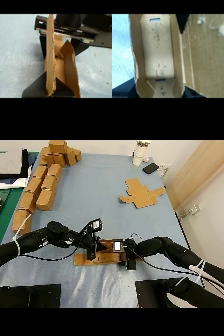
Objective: Fold the box.
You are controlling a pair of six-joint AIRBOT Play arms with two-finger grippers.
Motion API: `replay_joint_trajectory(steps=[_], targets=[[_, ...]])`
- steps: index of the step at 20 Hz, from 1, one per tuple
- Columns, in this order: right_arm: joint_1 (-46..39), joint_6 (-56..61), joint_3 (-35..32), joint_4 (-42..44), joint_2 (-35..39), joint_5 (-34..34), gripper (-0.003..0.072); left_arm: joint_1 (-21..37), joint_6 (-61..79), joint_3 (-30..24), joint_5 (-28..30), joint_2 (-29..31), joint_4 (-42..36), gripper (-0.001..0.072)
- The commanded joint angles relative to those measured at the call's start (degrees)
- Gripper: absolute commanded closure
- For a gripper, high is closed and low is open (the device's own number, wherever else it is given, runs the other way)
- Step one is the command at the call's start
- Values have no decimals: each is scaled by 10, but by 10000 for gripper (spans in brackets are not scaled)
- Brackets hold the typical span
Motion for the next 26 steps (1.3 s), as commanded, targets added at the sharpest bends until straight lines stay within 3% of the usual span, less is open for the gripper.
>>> replay_joint_trajectory(steps=[1, 14, 16, 26], targets=[[0, 0, 0, 0, 0, 2, 98, 0, -8, -2, -3, 0, 28, 698], [0, 0, 0, 0, -1, -3, 105, 0, -8, -2, -2, -20, 24, 698], [0, 0, 0, -1, -1, -3, 176, 0, -8, -2, -3, -19, 23, 698], [0, 0, 0, -3, -1, -7, 153, 0, -12, -2, -2, -19, 23, 698]])
